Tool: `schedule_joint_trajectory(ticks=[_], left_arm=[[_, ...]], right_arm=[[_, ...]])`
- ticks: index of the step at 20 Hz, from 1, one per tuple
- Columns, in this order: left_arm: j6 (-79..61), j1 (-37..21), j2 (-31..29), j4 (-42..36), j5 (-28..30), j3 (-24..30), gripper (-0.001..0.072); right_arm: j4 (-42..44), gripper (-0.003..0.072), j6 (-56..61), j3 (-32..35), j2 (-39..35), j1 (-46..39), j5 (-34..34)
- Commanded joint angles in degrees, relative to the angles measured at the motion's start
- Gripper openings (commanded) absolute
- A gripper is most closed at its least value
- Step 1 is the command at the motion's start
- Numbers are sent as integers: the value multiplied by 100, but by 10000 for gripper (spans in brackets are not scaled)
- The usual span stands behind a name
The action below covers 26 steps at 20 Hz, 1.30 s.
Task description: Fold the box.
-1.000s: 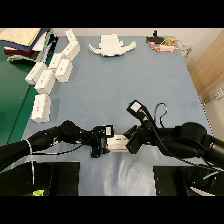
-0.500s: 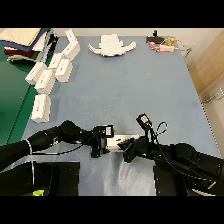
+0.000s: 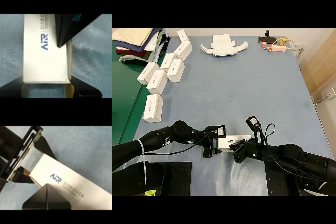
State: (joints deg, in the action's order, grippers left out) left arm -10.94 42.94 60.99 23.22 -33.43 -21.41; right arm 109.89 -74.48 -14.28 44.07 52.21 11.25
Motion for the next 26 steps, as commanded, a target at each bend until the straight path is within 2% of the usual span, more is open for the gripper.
schedule_joint_trajectory(ticks=[1,10,14,17,19,26], left_arm=[[4,-7,4,-4,-4,-4,342],[4,-7,4,-4,-7,-4,342],[4,-7,4,-4,-4,-4,342],[4,-7,4,-4,-7,-4,342],[4,-7,4,-4,-7,-4,342],[4,-7,4,-4,-7,-4,342]], right_arm=[[-66,4,7,70,31,7,177],[-66,4,7,90,2,4,188],[-129,5,7,17,-365,2,184],[-542,5,7,-103,-758,-11,225],[-1008,5,9,-251,-881,-17,529],[-2588,5,319,-1137,-874,-518,2774]])
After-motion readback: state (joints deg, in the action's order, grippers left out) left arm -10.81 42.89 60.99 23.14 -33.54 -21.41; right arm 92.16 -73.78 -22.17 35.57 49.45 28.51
